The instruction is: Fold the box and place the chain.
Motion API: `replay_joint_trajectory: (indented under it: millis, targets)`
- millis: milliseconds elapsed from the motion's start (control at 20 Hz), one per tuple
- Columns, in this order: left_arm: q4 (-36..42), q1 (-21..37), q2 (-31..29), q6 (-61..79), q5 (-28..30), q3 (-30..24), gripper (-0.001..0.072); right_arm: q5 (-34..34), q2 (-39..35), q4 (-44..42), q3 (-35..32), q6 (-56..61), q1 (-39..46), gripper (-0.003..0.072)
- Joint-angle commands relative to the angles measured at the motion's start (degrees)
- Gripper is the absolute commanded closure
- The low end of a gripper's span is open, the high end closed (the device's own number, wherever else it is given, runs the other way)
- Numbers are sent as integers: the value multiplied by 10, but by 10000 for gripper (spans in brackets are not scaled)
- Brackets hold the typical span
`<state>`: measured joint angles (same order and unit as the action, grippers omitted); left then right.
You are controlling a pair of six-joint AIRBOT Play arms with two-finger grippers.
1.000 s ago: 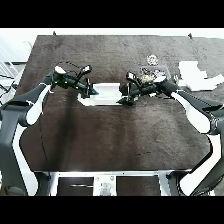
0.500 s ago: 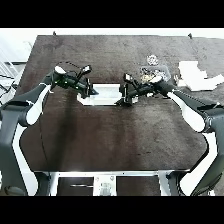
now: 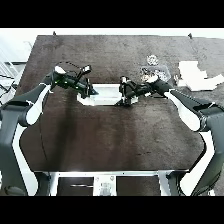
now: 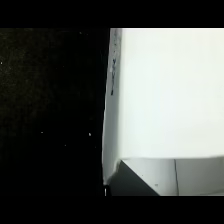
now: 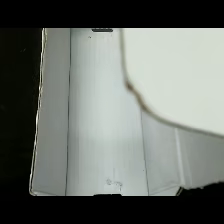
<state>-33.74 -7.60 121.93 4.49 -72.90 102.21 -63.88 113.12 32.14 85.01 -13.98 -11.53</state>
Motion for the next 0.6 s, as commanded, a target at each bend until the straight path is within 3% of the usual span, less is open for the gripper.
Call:
replay_joint_trajectory:
  millis: [0,550]
  targets:
    - [0,0,0,0,0,0,690,-1,4,5,3,-2,-3,-34]
    - [0,0,0,0,0,0,690,-42,3,-17,14,10,13,-34]
